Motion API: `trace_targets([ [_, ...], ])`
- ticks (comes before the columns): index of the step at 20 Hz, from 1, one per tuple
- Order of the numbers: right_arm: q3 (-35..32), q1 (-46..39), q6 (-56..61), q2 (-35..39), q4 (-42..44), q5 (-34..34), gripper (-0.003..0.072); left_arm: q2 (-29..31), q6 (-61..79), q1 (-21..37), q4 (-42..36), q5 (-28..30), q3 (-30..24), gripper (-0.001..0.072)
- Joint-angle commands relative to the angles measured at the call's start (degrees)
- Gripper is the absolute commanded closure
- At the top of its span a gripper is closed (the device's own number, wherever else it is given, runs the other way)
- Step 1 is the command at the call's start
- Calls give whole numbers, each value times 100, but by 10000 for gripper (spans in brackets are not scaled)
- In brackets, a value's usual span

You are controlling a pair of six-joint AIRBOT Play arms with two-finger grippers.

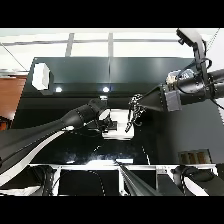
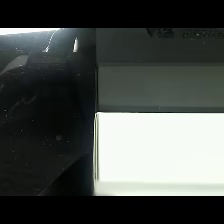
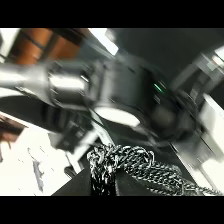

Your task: Fold the box and place the chain.

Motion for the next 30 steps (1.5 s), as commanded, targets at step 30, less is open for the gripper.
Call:
trace_targets([
  [30,-2361,1169,1036,-367,-1812,-2627,674,0,2,-2,0,-22,2,680],
])
